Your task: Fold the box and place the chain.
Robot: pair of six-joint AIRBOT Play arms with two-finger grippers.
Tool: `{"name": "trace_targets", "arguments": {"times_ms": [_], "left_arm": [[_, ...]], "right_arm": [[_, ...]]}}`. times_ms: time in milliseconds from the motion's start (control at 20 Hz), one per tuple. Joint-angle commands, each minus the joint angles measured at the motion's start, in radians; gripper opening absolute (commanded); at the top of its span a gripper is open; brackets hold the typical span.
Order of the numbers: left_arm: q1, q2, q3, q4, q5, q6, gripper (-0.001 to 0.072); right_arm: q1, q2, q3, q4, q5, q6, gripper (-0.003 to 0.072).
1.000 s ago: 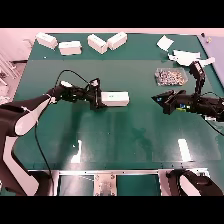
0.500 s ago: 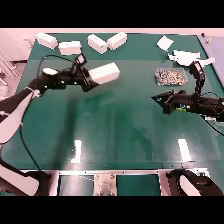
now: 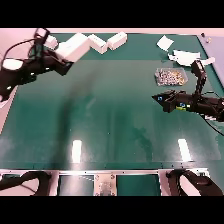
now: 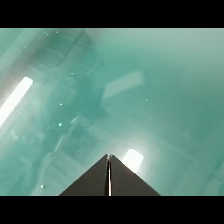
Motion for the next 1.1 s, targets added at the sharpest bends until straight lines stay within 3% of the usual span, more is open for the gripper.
{"name": "trace_targets", "arguments": {"times_ms": [0, 300, 600, 800, 1050], "left_arm": [[0.065, 0.147, -0.128, 0.066, 0.084, -0.111, 0.0019], [0.084, 0.245, -0.426, 0.064, 0.365, -0.168, 0.0021], [0.084, 0.238, -0.599, 0.067, 0.563, -0.165, 0.0022], [0.084, 0.235, -0.659, 0.071, 0.629, -0.148, 0.0024], [0.084, 0.163, -0.661, 0.070, 0.647, -0.151, 0.0024]], "right_arm": [[0.000, 0.001, 0.000, 0.000, -0.002, 0.029, 0.0012], [0.000, 0.000, 0.000, 0.019, -0.002, 0.049, 0.0013], [0.000, 0.000, 0.000, 0.019, -0.002, 0.050, 0.0012], [0.000, 0.000, -0.001, 0.019, -0.002, 0.057, 0.0012], [0.001, 0.000, -0.001, 0.050, -0.002, 0.056, 0.0012]]}}
